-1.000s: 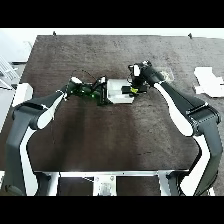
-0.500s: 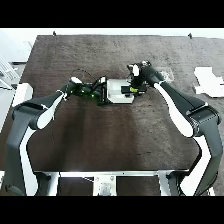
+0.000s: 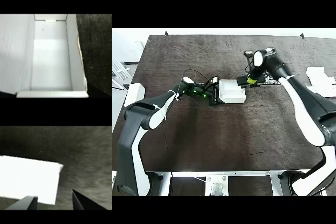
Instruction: Fold the box and place the chain.
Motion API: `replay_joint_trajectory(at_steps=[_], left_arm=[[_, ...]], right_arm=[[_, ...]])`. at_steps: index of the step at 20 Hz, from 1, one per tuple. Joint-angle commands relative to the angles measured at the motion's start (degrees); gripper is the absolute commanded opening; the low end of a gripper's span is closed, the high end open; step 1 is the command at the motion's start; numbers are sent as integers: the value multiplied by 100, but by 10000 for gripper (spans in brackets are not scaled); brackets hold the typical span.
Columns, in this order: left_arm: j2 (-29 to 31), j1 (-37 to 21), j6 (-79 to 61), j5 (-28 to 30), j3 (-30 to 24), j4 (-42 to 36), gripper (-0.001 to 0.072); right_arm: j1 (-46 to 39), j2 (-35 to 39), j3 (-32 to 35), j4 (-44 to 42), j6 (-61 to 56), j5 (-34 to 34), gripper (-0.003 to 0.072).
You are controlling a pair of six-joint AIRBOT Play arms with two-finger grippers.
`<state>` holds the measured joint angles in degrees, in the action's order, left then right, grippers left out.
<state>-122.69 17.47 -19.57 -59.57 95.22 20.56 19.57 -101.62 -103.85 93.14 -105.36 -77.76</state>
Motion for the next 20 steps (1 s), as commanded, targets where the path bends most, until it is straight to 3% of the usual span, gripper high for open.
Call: replay_joint_trajectory(at_steps=[1, 3, 6, 9, 16, 20], left_arm=[[2, -2, 4, 0, 4, 2, 350], [2, -2, 4, -2, 4, 2, 350], [2, -2, 2, 2, 4, 0, 350], [2, -2, 2, 0, 4, 2, 350], [2, -2, 2, -2, 4, 2, 350], [2, -2, 2, 0, 4, 2, 350]], right_arm=[[-367, 422, -4, 439, 260, 111, 494], [-828, 389, 39, 428, 352, 490, 360], [-1464, 87, 68, -286, 946, 1377, 357], [-1786, -313, 66, -968, 1469, 1733, 348], [-1864, -881, 61, -984, 1961, 2402, 348], [-1971, -981, 61, -1023, 2044, 2402, 347]])
